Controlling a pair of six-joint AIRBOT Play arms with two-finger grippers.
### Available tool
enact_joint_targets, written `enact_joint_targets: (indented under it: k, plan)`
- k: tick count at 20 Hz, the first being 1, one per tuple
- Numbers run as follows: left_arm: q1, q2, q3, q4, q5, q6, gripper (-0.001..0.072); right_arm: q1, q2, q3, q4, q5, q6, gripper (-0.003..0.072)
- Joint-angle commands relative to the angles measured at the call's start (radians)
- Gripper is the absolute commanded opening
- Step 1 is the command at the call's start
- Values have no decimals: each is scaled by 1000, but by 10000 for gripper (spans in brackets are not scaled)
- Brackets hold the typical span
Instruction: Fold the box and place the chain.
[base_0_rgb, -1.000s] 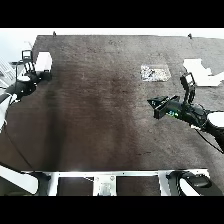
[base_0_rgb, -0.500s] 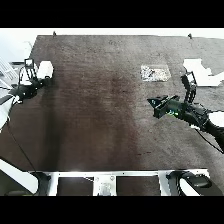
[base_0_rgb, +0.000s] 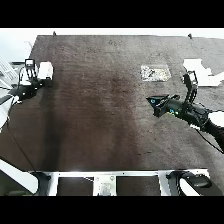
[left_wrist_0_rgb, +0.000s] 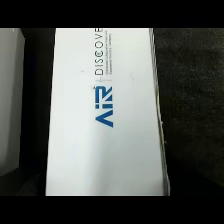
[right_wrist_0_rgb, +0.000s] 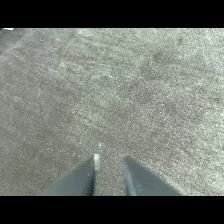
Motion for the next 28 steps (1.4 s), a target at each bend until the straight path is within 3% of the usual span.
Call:
enact_joint_targets:
  k: [1, 6, 9, 13, 14, 15, 16, 17, 19, 21, 24, 28]
  plan:
    - [0, 22, 1, -1, -16, 6, 720, 1, 0, 0, 3, 0, 0, 272]
    - [1, 74, 0, -1, -41, 6, 720, 1, 0, 0, 3, 0, 0, 284]
    - [1, 134, 0, -1, -52, 5, 720, 1, 0, 0, 3, 0, 0, 378]
    - [0, 224, 0, -1, -90, -2, 720, 1, 1, 0, 3, 0, 0, 377]
    - [0, 260, 0, -1, -161, -2, 675, 1, 1, 0, 3, 0, 0, 350]
    - [0, 303, 0, -1, -268, -1, 264, 1, 1, 0, 3, 0, 0, 178]
    - [0, 343, 0, -2, -377, 30, 19, 1, 2, 0, 3, 0, 0, 12]
    - [-7, 386, 0, -4, -469, 42, 18, 1, 4, 0, 3, -5, 0, 15]
    - [-45, 474, -10, -7, -479, 58, 15, 1, 16, 0, 3, -51, 0, 14]
    - [-114, 598, -72, -6, -374, 114, 15, 1, 48, 0, 3, -111, 0, 13]
    - [-279, 801, -251, -8, -151, 251, 15, 1, 119, -1, -2, -172, -1, 13]
    - [-415, 973, -498, -46, -117, 295, 15, 0, 280, -74, -55, -244, -8, 12]
